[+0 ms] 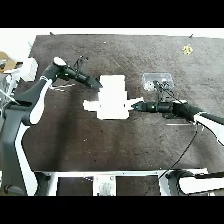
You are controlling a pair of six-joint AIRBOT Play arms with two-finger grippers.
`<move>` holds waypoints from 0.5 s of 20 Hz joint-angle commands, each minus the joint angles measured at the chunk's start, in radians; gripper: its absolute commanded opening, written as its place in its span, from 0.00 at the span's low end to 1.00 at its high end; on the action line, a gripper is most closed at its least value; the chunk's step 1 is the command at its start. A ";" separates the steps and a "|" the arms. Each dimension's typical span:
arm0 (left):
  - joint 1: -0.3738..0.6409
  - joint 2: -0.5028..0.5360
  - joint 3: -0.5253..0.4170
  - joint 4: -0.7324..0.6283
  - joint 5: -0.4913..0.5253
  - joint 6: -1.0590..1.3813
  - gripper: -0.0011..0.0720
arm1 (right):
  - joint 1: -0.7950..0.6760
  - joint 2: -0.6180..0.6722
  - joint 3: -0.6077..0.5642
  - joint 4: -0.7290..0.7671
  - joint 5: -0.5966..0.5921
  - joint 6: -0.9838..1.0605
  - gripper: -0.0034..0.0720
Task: Fold the box and place the chain.
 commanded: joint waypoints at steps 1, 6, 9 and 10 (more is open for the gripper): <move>-0.023 -0.036 0.024 0.002 -0.055 -0.040 0.77 | 0.001 0.000 -0.001 -0.002 -0.001 -0.009 0.05; -0.028 -0.058 0.024 -0.024 -0.104 -0.061 0.77 | 0.001 0.000 0.000 -0.002 -0.002 -0.012 0.05; -0.038 -0.064 0.024 -0.028 -0.112 -0.059 0.77 | 0.001 0.000 0.000 -0.002 -0.002 -0.012 0.05; -0.043 -0.068 0.024 -0.028 -0.115 -0.059 0.77 | 0.001 0.000 0.000 -0.003 -0.001 -0.012 0.05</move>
